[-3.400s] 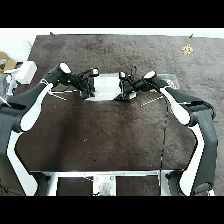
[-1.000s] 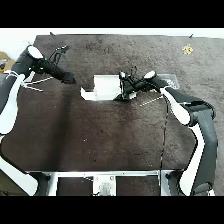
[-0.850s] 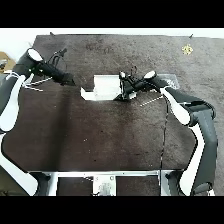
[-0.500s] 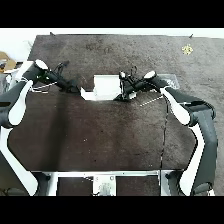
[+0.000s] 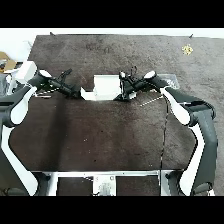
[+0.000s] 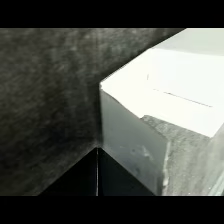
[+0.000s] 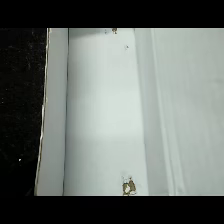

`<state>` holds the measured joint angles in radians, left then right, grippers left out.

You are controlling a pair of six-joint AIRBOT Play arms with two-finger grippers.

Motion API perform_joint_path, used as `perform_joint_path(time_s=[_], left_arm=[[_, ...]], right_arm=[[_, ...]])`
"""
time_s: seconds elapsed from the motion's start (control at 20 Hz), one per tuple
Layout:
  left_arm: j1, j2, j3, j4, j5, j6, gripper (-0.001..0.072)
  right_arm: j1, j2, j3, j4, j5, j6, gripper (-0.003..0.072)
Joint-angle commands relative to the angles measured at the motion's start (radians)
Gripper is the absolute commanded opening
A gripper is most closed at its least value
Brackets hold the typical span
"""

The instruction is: Fold the box and place the chain.

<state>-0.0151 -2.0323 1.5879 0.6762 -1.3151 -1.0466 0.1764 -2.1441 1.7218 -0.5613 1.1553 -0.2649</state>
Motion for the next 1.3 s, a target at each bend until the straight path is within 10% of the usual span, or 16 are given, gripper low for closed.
perform_joint_path(time_s=[0.0, 0.2, 0.25, 0.3, 0.35, 1.25], left_arm=[[0.0, -0.001, -0.008, -0.099, -0.028, 0.049, 0.0012], [0.0, -0.001, -0.008, -0.164, -0.052, 0.061, 0.0015], [0.0, -0.001, -0.008, -0.169, -0.055, 0.062, 0.0087], [0.0, -0.001, -0.008, -0.17, -0.059, 0.061, 0.034], [0.0, -0.001, -0.008, -0.17, -0.067, 0.062, 0.0354], [-0.068, 0.013, 0.091, -0.126, -0.019, 0.02, 0.0354]], right_arm=[[0.001, 0.0, 0.0, 0.0, 0.0, 0.0, 0.0446], [0.001, 0.0, 0.0, 0.0, 0.0, 0.0, 0.0446], [0.001, 0.0, 0.0, 0.0, 0.0, 0.0, 0.0446], [0.001, 0.0, 0.0, 0.0, 0.0, 0.0, 0.0446], [0.001, 0.0, 0.0, 0.0, 0.0, 0.0, 0.0446], [0.001, 0.0, 0.0, 0.0, 0.0, 0.0, 0.0446]])
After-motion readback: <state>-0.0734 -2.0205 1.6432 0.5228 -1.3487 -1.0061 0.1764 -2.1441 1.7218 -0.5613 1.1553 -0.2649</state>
